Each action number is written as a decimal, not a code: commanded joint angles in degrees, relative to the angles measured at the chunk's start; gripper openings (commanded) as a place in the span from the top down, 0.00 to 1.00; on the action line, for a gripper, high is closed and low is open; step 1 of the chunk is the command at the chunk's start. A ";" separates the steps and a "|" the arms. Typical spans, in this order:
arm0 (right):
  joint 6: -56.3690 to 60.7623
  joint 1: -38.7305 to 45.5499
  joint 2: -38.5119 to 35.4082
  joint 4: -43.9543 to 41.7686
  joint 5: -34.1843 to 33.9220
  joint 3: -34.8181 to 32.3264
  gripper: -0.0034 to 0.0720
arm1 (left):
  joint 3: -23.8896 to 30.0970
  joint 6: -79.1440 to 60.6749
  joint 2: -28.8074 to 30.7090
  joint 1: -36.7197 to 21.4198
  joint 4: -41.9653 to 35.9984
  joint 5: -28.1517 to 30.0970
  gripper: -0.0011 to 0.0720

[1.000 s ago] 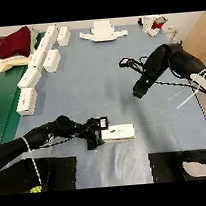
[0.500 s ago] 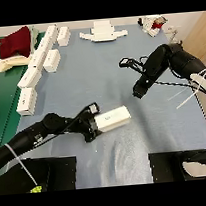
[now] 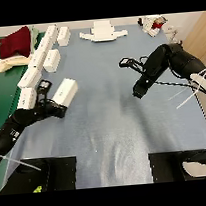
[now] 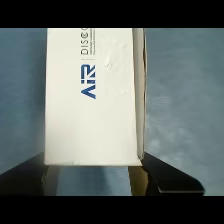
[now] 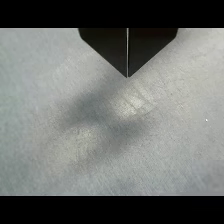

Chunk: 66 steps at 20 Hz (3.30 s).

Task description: Fold the box.

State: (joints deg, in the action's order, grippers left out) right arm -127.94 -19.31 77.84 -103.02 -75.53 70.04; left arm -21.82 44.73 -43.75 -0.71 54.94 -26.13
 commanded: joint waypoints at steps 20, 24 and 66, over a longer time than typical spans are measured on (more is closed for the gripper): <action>0.00 0.04 0.02 -0.02 0.02 0.04 0.95 | -49.22 7.78 -50.73 -10.27 1.46 -3.28 0.35; 0.00 0.04 0.02 -0.02 0.02 0.04 0.95 | -53.37 7.76 -54.27 -9.81 1.73 -2.97 0.35; 0.00 0.04 0.02 -0.02 0.02 0.04 0.95 | -60.81 7.43 -54.73 -9.31 4.39 -11.50 0.03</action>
State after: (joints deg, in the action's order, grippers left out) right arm -127.94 -19.31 77.84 -103.04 -75.50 70.04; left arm -82.56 52.14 -100.79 -9.54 58.48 -34.11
